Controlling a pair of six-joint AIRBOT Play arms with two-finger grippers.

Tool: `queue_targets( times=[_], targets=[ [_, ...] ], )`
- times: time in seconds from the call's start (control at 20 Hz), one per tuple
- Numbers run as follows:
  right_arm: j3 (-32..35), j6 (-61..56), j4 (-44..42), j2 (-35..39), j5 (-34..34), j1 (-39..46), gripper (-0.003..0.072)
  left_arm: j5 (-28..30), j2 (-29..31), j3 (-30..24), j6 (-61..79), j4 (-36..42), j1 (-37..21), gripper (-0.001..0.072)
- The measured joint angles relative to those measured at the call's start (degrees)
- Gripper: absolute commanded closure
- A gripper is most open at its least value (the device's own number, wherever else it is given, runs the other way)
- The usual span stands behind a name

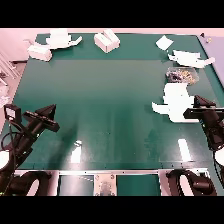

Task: Fold the box and place the chain.

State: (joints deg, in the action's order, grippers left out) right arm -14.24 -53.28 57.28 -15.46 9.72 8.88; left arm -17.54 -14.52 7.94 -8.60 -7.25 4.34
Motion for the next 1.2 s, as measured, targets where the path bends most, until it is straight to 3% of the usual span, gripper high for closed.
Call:
queue_targets(
  times=[0.95, 1.2],
  targets=[
    [-0.2, -0.15, -0.13, 0.04, -0.94, 0.13, 0.068, -0.02, 0.0, 0.0, 0.02, 0.0, 0.0, 0.0689],
    [-3.76, -0.17, -0.52, -4.55, -5.03, 2.97, 0.0597, -0.02, 0.0, 0.0, 0.02, 0.0, 0.0, 0.0689]
  ],
)
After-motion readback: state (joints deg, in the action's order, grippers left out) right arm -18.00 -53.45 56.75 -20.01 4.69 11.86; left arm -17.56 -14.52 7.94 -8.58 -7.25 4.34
